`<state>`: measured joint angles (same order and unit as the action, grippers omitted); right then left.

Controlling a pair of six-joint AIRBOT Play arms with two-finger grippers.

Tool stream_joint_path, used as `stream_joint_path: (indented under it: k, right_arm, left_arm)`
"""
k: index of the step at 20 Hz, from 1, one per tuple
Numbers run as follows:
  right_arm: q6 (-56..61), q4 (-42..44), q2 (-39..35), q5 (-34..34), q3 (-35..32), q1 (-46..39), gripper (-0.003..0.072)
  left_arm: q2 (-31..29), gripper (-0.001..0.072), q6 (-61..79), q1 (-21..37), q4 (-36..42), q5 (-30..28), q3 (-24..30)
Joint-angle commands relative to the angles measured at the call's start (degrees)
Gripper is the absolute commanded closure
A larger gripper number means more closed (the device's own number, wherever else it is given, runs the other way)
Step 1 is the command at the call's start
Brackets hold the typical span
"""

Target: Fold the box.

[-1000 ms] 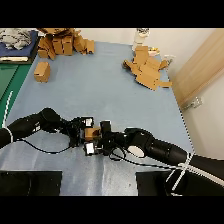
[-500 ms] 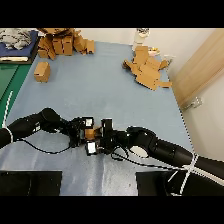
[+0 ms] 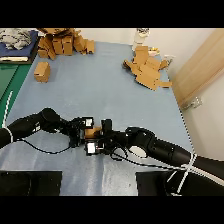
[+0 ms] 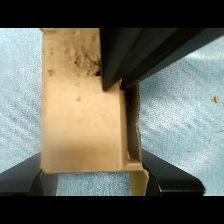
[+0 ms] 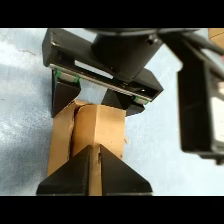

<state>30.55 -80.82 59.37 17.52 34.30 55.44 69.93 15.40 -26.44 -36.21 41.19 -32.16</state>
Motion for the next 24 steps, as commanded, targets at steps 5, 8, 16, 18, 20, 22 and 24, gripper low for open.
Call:
stream_joint_path:
  k: [5,8,16,18,20,22,24]
  right_arm:
    - [0.0,3.1,0.7,4.0,0.0,0.0,0.0585]
    - [0.5,7.9,-1.0,5.7,0.0,0.0,0.0582]
    - [56.6,5.6,-18.3,6.6,-0.4,-6.5,0.0687]
    - [81.3,5.7,-18.7,5.5,-3.1,-11.5,0.0682]
    - [96.6,12.0,-17.3,-3.2,-8.3,-11.8,0.0684]
    - [97.4,24.0,-15.3,-14.6,-13.6,-7.2,0.0684]
    - [97.5,28.1,-12.5,-19.6,-15.3,-2.7,0.0684]
  left_arm:
    - [0.0,0.0202,0.0,0.0,0.0,-0.1,0.0]
    - [0.0,0.0202,0.0,0.0,0.0,-0.1,0.0]
    - [0.0,0.0202,0.0,0.0,0.0,-0.1,0.0]
    - [0.0,0.0202,0.0,0.0,0.0,-0.1,0.0]
    - [0.0,0.0202,0.0,0.0,0.0,-0.1,0.0]
    - [0.0,0.0202,0.0,0.0,0.0,-0.1,0.0]
    - [0.0,0.0202,0.0,0.0,0.0,-0.1,0.0]
